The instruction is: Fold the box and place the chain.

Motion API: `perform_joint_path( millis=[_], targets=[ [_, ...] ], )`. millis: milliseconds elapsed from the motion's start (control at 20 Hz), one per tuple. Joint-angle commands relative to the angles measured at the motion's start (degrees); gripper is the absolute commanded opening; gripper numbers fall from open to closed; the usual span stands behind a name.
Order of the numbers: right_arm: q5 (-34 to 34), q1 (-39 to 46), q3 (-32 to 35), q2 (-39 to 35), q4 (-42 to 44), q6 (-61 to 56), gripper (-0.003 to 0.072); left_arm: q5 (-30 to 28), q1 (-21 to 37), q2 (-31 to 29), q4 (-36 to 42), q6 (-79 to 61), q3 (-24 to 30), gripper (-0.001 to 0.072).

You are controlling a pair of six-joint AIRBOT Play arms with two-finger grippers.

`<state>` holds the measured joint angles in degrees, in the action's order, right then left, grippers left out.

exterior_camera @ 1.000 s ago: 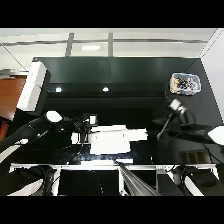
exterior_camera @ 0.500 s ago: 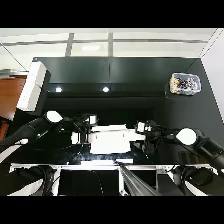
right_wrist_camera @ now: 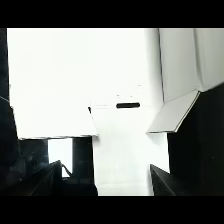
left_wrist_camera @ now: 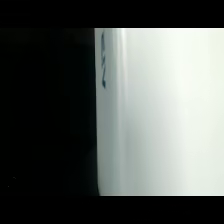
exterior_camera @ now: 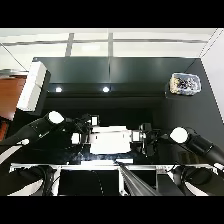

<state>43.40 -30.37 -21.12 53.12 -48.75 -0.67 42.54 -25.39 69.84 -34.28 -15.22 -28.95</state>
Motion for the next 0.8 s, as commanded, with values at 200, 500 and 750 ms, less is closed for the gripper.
perform_joint_path(
  millis=[200,500,750],
  targets=[
    [0.50,-4.11,0.02,1.95,0.68,1.38,0.0706,-0.55,-0.09,0.07,-0.20,0.39,-0.07,0.0030],
    [-0.42,-5.60,0.00,2.86,2.40,4.68,0.0706,-0.55,-0.09,0.07,-0.22,0.39,-0.07,0.0030],
    [-0.39,-5.60,0.00,2.86,7.61,8.98,0.0706,-0.55,-0.09,0.07,-0.20,0.39,-0.07,0.0030]
  ],
)
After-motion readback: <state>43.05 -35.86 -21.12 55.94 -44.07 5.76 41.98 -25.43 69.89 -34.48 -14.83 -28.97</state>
